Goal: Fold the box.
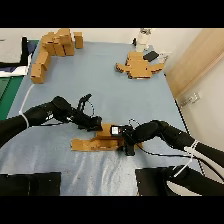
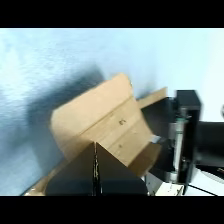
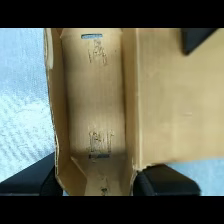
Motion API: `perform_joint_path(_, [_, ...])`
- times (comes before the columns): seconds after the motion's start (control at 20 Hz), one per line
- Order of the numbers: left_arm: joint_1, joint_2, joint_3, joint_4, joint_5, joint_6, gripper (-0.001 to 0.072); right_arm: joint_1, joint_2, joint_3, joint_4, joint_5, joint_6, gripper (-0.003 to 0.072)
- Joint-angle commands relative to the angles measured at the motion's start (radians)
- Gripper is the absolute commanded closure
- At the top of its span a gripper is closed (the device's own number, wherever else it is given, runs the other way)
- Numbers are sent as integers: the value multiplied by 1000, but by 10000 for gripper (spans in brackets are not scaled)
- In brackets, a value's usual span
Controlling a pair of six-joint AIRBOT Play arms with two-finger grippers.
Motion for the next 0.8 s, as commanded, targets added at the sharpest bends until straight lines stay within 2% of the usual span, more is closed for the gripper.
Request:
perform_joint_path(0.0, [0, -48, 7, 81, 6, -40, 701, 0, 0, 0, -1, 0, 0, 186])
perform_joint_path(0.15, [5, -51, 14, 47, -17, 37, 701, 0, 0, 1, -3, 0, 0, 186])
perform_joint_path(0.3, [58, 19, 26, -155, -159, 407, 701, 0, 0, 1, -4, 0, 0, 185])
perform_joint_path(0.35, [82, 61, 26, -175, -216, 516, 701, 0, 0, 1, -4, 0, 0, 185])
perform_joint_path(0.45, [129, 156, 16, -171, -389, 705, 701, 0, 0, 1, -4, 0, 0, 186])
perform_joint_path(0.5, [146, 206, 2, -147, -423, 713, 701, 0, 0, 1, -4, 0, 0, 186])
perform_joint_path(0.65, [149, 347, -51, 48, -428, 748, 701, 0, 0, 1, -4, 0, 0, 186])
perform_joint_path(0.75, [166, 416, -114, 107, -353, 842, 699, 0, 0, 1, -4, 0, 0, 186])
